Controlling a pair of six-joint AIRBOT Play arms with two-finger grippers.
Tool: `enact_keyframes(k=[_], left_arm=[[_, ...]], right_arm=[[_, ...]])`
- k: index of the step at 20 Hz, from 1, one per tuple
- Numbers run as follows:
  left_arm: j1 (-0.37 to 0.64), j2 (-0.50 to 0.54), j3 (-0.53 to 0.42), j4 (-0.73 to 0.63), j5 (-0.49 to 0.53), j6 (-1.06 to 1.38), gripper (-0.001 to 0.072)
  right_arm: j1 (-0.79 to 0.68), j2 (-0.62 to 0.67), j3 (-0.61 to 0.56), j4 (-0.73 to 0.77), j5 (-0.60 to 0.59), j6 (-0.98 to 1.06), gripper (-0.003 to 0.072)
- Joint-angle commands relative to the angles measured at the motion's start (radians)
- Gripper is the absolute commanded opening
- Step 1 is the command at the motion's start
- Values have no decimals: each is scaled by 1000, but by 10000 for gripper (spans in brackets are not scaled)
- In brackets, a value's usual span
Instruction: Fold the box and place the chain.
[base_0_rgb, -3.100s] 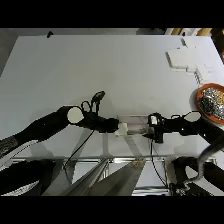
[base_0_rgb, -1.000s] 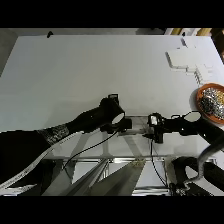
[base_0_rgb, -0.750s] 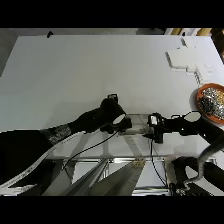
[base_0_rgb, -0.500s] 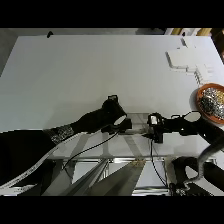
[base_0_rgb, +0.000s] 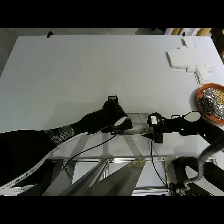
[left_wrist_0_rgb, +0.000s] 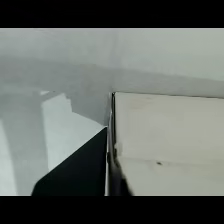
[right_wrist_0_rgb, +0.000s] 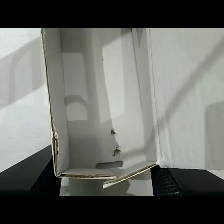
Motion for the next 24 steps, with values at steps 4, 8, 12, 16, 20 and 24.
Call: enact_keyframes(k=[4,8,12,16,20,24], left_arm=[[13,-1,22,-5,-63,132,141],[27,-38,100,-3,-121,174,142],[15,-81,100,-15,-122,174,148],[10,-88,100,-12,-116,160,122],[10,-89,100,-8,-111,125,4],[9,-88,100,-5,-108,105,10]], right_arm=[[0,0,0,0,-1,-4,401],[0,0,0,0,-1,-4,401],[0,0,0,0,-1,-4,401],[0,0,0,0,-1,-4,401],[0,0,0,0,-1,-4,401],[0,0,0,0,0,-4,401]])
